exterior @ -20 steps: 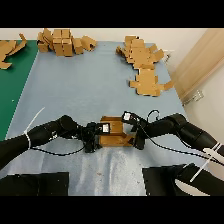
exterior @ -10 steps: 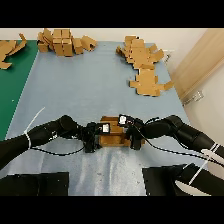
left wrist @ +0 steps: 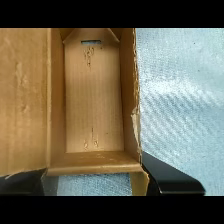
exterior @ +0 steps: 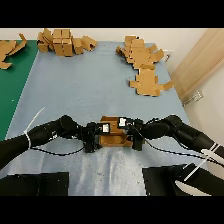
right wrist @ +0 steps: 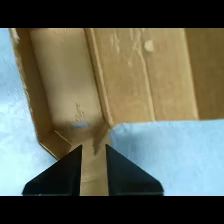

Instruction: Fold the box.

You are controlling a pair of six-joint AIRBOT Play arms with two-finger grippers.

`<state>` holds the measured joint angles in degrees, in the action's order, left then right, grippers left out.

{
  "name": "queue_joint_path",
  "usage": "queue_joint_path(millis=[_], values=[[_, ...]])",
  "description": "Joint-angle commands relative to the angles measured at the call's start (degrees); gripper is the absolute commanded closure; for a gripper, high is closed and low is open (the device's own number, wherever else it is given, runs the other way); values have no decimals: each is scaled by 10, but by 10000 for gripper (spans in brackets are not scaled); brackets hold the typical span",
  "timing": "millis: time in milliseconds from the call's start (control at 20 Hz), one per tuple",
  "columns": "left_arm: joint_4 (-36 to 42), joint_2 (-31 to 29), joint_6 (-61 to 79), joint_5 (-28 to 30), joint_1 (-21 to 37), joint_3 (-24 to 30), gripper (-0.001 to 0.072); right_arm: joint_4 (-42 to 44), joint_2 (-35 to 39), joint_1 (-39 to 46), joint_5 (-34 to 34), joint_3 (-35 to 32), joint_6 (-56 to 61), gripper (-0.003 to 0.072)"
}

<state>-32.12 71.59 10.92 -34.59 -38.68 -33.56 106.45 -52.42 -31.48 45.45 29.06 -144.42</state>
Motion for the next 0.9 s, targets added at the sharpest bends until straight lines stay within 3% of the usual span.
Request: queue_joint_path(millis=[0,250,500,550,600,650,850], values=[[0,0,0,0,0,-1,243,-63,0,1,-2,0,7,447],[0,0,0,0,0,-1,242,-40,0,1,12,0,8,447],[0,0,0,0,0,-1,243,41,8,1,83,0,-95,443],[0,0,0,0,0,-1,242,59,16,2,90,0,-102,377],[0,0,0,0,0,-1,242,79,28,7,98,-2,-118,241],[0,0,0,0,0,-1,242,100,40,14,103,-5,-148,173],[0,0,0,0,0,-1,242,92,41,17,104,-7,-157,167]])
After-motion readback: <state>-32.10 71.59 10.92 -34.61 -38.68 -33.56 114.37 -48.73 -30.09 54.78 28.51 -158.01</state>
